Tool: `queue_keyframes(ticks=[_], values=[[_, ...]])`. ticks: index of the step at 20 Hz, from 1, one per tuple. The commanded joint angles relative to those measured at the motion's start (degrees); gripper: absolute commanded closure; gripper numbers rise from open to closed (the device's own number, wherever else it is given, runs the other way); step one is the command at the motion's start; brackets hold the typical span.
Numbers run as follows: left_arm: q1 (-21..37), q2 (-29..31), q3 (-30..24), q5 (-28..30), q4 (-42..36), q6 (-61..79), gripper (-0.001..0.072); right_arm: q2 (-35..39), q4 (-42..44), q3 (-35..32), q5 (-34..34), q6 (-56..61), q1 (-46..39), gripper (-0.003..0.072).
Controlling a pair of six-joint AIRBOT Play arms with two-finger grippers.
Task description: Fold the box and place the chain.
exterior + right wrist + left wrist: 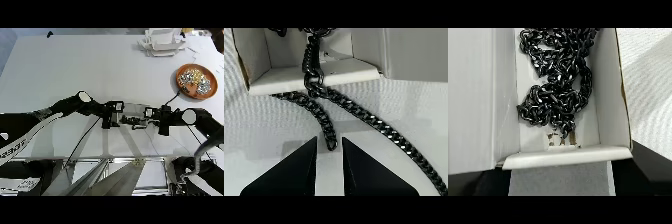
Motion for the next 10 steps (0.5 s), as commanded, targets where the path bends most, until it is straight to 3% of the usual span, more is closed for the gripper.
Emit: queue_keyframes(ticks=[1, 4, 5, 7, 8, 10], values=[[0.04, 0.00, 0.00, 0.00, 0.00, 0.02, 0.0679, -1.44, 0.28, -0.02, -0.92, -0.68, -0.02, 0.0524], [0.04, 0.00, 0.00, 0.02, 0.00, 0.02, 0.0679, -1.62, 0.44, -0.04, -1.29, -0.66, -0.02, 0.0537], [0.04, 0.02, 0.00, 0.02, 0.00, 0.02, 0.0679, -1.92, 0.59, -0.11, -1.33, -0.66, -0.02, 0.0582], [0.04, 0.00, 0.00, 0.02, 0.00, 0.02, 0.0679, -2.84, 0.72, -0.11, -1.44, -0.66, -0.02, 0.0588], [0.04, 0.00, 0.00, 0.02, 0.02, 0.02, 0.0679, -2.93, 0.70, -0.11, -1.36, -0.63, -0.02, 0.0653], [0.04, 0.00, 0.00, 0.00, 0.00, 0.02, 0.0679, -2.23, 0.04, -0.11, 0.13, -0.63, -0.02, 0.0663]])
